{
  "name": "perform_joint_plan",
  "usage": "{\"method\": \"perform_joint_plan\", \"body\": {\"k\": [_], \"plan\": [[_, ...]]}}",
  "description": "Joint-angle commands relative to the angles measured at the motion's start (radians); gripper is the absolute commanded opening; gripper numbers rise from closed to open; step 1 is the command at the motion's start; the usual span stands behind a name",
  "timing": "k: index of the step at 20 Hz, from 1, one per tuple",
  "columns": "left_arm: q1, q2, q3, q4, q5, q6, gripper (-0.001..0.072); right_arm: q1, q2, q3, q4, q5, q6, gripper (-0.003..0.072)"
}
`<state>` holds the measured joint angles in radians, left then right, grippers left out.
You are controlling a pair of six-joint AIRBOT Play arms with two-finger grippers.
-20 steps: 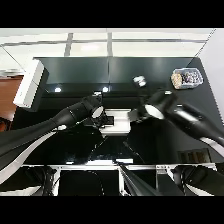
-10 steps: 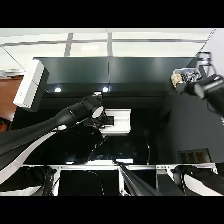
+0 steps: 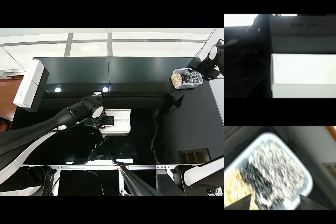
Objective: Fold the box and place the chain.
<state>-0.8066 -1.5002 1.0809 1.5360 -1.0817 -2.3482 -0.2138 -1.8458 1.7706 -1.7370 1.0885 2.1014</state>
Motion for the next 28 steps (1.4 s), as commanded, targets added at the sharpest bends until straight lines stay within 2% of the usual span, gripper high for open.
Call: {"method": "perform_joint_plan", "body": {"k": [1,6,11,12,14,15,19,23,26,28], "plan": [[0.001,0.0,0.0,0.0,0.004,0.0,0.003,-0.023,-0.164,0.212,0.017,0.093,0.105,0.0692],[0.002,0.0,0.0,0.0,0.0,0.0,0.003,-0.045,-0.22,0.246,0.012,0.064,0.222,0.0692],[0.002,0.0,0.0,-0.004,0.0,0.0,0.003,-0.051,-0.264,0.246,0.043,0.036,0.222,0.0691],[0.002,0.0,0.0,-0.003,0.0,0.0,0.003,-0.051,-0.269,0.246,0.065,0.026,0.201,0.0574],[0.002,0.0,0.0,-0.004,0.0,0.0,0.003,-0.051,-0.269,0.247,0.087,0.026,0.157,0.0254],[0.002,0.0,0.0,-0.004,0.0,0.0,0.003,-0.051,-0.261,0.253,0.095,0.039,0.114,0.001],[0.002,0.0,0.0,-0.003,0.0,0.0,0.0029,-0.051,-0.153,0.26,0.095,0.092,-0.097,0.0012],[0.002,0.0,0.0,-0.004,0.0,0.0,0.003,-0.051,0.058,0.26,0.1,0.166,-0.293,0.0012],[0.002,0.0,0.0,-0.004,0.0,0.0,0.003,-0.045,0.248,0.26,0.268,0.213,-0.398,0.0012],[0.002,0.0,0.0,-0.004,0.001,0.0,0.003,-0.039,0.358,0.26,0.31,0.236,-0.421,0.0012]]}}
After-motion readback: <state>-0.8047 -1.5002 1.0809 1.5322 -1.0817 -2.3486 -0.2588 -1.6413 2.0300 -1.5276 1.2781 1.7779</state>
